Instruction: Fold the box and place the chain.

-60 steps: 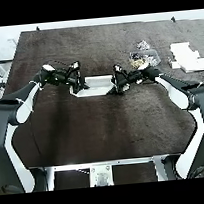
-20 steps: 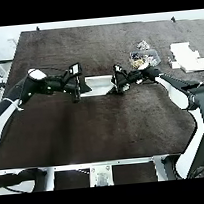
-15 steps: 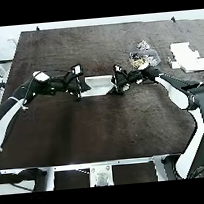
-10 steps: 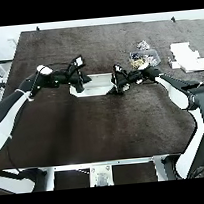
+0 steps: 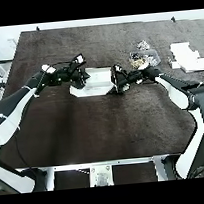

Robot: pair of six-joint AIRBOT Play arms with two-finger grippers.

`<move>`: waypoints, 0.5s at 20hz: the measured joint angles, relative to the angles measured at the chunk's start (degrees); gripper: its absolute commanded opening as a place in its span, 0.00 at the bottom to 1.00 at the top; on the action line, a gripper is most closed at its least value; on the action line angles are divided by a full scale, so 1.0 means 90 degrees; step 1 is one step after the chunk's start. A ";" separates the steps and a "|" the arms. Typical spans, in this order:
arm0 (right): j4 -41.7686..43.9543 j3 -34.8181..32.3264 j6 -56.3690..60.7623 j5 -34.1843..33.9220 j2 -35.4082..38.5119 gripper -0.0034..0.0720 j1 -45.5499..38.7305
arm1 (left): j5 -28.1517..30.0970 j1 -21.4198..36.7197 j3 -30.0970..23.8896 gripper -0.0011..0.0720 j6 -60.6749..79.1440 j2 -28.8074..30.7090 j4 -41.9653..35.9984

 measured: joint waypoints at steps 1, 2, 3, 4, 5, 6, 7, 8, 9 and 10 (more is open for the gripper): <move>0.0000 0.0000 0.0000 0.0000 0.0000 0.71 0.0000 | 0.0041 0.0000 0.0007 0.04 0.0022 -0.0063 0.0000; 0.0000 0.0000 0.0000 0.0000 0.0000 0.71 0.0000 | 0.0075 0.0002 0.0012 0.04 0.0049 -0.0121 -0.0002; 0.0000 0.0000 0.0000 0.0000 0.0000 0.71 0.0000 | 0.0097 0.0002 0.0017 0.04 0.0073 -0.0160 -0.0005; 0.0000 0.0000 0.0000 -0.0002 0.0000 0.71 0.0000 | 0.0102 0.0005 0.0022 0.04 0.0097 -0.0194 -0.0007; 0.0000 0.0000 0.0000 0.0000 0.0000 0.71 0.0000 | 0.0119 0.0002 0.0022 0.04 0.0107 -0.0226 -0.0007; 0.0000 0.0000 0.0000 0.0000 0.0000 0.71 0.0000 | 0.0121 0.0005 0.0022 0.04 0.0117 -0.0250 -0.0007; 0.0000 0.0000 0.0000 0.0000 0.0002 0.71 0.0000 | 0.0126 0.0005 0.0022 0.04 0.0117 -0.0274 -0.0015; 0.0000 0.0000 0.0000 0.0000 0.0000 0.71 0.0000 | 0.0126 0.0005 0.0022 0.04 0.0124 -0.0306 -0.0015; 0.0000 0.0000 0.0000 0.0000 0.0000 0.71 0.0000 | 0.0112 0.0005 0.0022 0.04 0.0136 -0.0321 -0.0010; 0.0000 0.0000 0.0000 0.0000 0.0002 0.71 0.0000 | 0.0087 0.0005 0.0024 0.04 0.0138 -0.0335 -0.0015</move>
